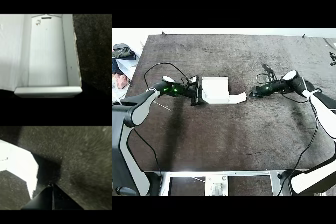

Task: Fold the box and place the chain.

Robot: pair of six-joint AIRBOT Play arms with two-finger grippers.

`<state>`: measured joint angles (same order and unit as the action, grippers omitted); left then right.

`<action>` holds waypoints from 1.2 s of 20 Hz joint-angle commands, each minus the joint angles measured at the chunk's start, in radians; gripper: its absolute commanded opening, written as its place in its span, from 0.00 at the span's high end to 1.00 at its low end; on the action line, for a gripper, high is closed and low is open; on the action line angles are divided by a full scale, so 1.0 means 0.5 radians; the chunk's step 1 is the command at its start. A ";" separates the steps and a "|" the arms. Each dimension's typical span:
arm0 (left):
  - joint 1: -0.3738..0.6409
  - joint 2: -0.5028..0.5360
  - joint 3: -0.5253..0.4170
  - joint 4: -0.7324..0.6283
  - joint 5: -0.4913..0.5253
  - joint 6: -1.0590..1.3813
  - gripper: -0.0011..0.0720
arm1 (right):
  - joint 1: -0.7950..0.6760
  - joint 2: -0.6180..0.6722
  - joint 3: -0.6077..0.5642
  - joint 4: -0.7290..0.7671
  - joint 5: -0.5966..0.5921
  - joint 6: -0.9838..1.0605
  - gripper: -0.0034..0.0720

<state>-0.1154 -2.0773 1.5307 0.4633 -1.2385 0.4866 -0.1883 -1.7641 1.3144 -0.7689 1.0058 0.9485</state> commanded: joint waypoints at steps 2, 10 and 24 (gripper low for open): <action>0.000 -0.001 0.001 0.000 0.000 0.000 0.35 | 0.034 -0.126 -0.061 0.379 0.028 -0.134 0.88; 0.000 -0.001 0.001 0.000 0.000 0.000 0.36 | 0.185 -0.143 -0.055 0.584 0.059 -0.208 0.85; 0.000 -0.001 0.001 0.000 0.000 0.000 0.36 | 0.362 -0.089 0.190 0.435 0.075 -0.092 0.37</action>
<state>-0.1158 -2.0773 1.5307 0.4629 -1.2388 0.4866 -0.0425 -1.7935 1.3643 -0.4881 1.0389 0.8516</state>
